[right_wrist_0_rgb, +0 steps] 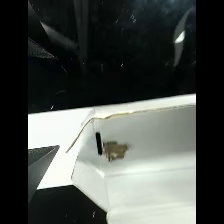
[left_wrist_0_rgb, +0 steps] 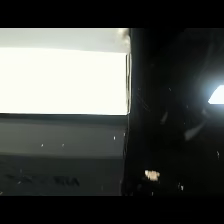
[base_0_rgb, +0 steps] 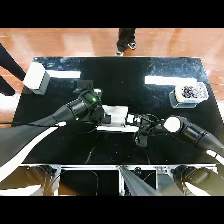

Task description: Fold the box and place the chain.

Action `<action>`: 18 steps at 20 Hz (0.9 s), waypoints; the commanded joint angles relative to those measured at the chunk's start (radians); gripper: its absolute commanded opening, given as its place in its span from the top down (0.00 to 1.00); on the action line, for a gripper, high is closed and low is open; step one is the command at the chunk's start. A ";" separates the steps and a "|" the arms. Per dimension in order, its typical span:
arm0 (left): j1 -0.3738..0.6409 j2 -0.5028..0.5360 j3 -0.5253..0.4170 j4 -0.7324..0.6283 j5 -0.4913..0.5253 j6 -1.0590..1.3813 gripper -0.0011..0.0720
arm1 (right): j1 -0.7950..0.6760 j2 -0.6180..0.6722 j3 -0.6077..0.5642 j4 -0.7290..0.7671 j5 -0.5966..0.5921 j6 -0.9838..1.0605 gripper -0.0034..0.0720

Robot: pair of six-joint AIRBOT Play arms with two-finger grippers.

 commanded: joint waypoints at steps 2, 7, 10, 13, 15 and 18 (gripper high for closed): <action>0.006 0.001 -0.016 -0.009 -0.019 -0.003 0.96 | 0.000 -0.022 0.006 -0.038 -0.045 -0.008 0.16; 0.006 0.001 -0.029 -0.010 -0.023 -0.004 0.96 | -0.006 -0.034 0.008 -0.043 -0.140 -0.031 0.16; 0.006 0.001 -0.030 -0.010 -0.032 -0.004 0.96 | -0.031 -0.057 0.008 -0.021 -0.148 -0.074 0.16; 0.006 0.001 -0.030 0.002 -0.039 -0.004 0.96 | -0.038 -0.066 0.008 0.072 -0.153 -0.159 0.16; 0.006 0.001 -0.030 0.010 -0.042 -0.004 0.96 | -0.038 -0.074 0.008 0.127 -0.152 -0.186 0.16; 0.006 0.001 -0.030 0.017 -0.064 -0.004 0.96 | -0.038 -0.080 0.008 0.162 -0.154 -0.215 0.16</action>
